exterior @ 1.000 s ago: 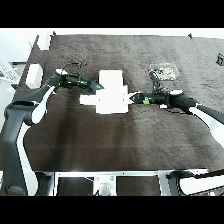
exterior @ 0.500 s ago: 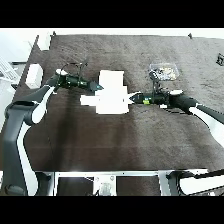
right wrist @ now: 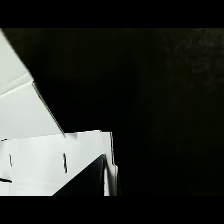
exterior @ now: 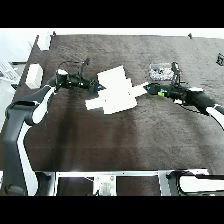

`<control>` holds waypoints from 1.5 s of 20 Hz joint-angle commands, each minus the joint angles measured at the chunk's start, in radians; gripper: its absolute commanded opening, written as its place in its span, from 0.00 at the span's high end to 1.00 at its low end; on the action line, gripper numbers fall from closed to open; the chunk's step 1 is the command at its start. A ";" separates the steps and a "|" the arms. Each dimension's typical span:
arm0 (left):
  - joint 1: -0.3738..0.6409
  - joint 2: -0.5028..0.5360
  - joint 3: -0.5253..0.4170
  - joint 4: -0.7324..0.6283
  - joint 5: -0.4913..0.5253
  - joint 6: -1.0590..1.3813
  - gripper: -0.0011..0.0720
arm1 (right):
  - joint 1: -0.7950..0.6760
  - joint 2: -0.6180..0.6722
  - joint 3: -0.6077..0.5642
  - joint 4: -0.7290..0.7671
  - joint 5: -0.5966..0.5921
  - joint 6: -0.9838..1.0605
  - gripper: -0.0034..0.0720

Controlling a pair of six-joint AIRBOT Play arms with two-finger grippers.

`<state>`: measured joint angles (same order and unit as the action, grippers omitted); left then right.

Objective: Fold the box and place the chain.

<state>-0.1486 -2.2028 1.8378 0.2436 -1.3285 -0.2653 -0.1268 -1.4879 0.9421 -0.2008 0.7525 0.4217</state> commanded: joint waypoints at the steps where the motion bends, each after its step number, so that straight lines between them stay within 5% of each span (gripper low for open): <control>1: 0.001 0.001 0.000 -0.010 -0.017 0.136 0.96 | -0.045 0.022 0.000 0.018 -0.019 -0.014 0.85; 3: 0.002 0.001 0.000 -0.009 -0.013 0.165 0.96 | -0.043 0.022 0.000 0.018 -0.019 -0.014 0.84; 4: 0.002 0.001 0.000 -0.003 -0.013 0.167 0.96 | -0.048 0.022 0.001 0.018 -0.020 -0.015 0.70; 5: 0.002 0.001 0.000 0.000 -0.013 0.166 0.96 | -0.066 0.022 0.001 0.018 -0.020 -0.015 0.43; 6: 0.002 0.001 0.000 0.000 -0.015 0.158 0.96 | -0.092 0.023 0.000 0.029 -0.017 -0.014 0.33; 19: 0.001 0.011 0.000 0.176 -0.073 0.211 0.96 | -0.045 0.025 -0.024 0.097 0.017 -0.015 0.33; 30: -0.080 0.084 0.000 0.361 0.055 0.300 0.96 | -0.044 0.025 -0.117 0.096 -0.057 -0.064 0.33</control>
<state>-0.1986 -2.1265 1.8378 0.5312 -1.3155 0.0166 -0.1722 -1.4631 0.8360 -0.1043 0.7025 0.3775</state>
